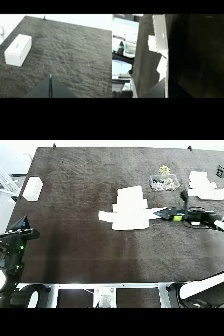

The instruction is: Fold the box and place the chain.

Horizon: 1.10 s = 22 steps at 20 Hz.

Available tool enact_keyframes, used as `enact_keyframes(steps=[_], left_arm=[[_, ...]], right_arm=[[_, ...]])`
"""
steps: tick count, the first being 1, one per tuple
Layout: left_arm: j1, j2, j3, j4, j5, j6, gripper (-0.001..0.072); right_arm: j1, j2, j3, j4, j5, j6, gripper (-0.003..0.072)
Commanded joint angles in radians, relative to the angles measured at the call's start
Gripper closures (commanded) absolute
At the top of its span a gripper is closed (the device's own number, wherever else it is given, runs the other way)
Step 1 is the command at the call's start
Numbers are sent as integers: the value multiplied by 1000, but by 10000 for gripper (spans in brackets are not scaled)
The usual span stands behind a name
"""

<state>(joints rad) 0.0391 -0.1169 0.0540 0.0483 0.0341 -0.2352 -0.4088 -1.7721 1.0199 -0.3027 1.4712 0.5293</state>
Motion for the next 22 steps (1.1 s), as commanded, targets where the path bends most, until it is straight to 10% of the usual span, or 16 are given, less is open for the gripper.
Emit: enact_keyframes(steps=[1,7,22], left_arm=[[-1,1,-1,0,0,0,687],[-1,1,-1,0,0,0,688],[-1,1,-1,0,-3,1,686]], right_arm=[[177,22,-29,108,-187,12,685],[357,20,62,106,-442,65,686],[385,-20,90,82,-477,77,686]])
